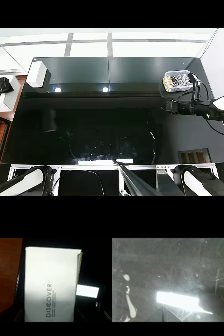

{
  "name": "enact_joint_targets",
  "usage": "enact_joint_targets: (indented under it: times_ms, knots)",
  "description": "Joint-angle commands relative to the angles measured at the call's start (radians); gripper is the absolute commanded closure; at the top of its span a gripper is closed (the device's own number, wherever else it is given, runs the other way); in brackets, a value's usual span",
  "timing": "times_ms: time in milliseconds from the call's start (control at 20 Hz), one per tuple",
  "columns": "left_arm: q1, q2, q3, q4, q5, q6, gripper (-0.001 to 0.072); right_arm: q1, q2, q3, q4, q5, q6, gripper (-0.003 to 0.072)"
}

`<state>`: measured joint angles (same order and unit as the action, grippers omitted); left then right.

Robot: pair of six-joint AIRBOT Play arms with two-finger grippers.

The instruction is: Fold the box and place the chain.

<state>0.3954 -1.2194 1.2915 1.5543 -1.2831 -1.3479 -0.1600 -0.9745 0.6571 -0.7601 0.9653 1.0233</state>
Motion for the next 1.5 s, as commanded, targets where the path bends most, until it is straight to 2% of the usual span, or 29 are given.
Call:
enact_joint_targets:
  times_ms: [0,450,900,950,1000,1050,1150,1300,1350,1400,1450]
  knots:
    - [0.066,-0.085,-0.029,-0.085,0.002,0.081,0.0376,0.000,0.000,0.000,0.001,-0.005,0.008,0.0672]
    - [0.067,-0.301,-0.029,-0.258,0.154,0.196,0.0376,0.000,0.000,0.000,0.008,-0.005,0.021,0.0672]
    - [0.019,-0.362,-0.029,-0.253,0.420,0.241,0.0375,0.000,0.000,0.000,0.008,-0.005,0.028,0.0672]
    - [0.019,-0.364,-0.029,-0.255,0.440,0.241,0.0356,0.000,0.000,0.000,0.008,-0.005,0.029,0.0672]
    - [0.019,-0.364,-0.027,-0.255,0.448,0.241,0.0236,0.000,0.000,0.000,0.008,-0.005,0.028,0.0672]
    - [0.019,-0.364,-0.020,-0.253,0.447,0.241,0.0002,0.000,0.000,0.000,0.008,-0.004,0.028,0.0672]
    - [0.019,-0.360,0.030,-0.246,0.396,0.238,-0.0008,0.000,0.000,0.000,0.008,-0.004,0.028,0.0672]
    - [0.018,-0.346,0.185,-0.262,0.245,0.211,-0.0005,0.000,0.000,0.000,0.008,-0.005,0.028,0.0673]
    - [0.016,-0.344,0.252,-0.262,0.173,0.162,0.0006,0.000,0.000,0.000,0.008,-0.005,0.028,0.0672]
    - [0.011,-0.344,0.313,-0.261,0.101,0.099,0.0161,0.000,0.000,0.000,0.008,-0.005,0.027,0.0672]
    - [0.005,-0.344,0.373,-0.259,0.014,0.032,0.0554,0.000,0.000,0.000,0.008,-0.003,0.027,0.0672]
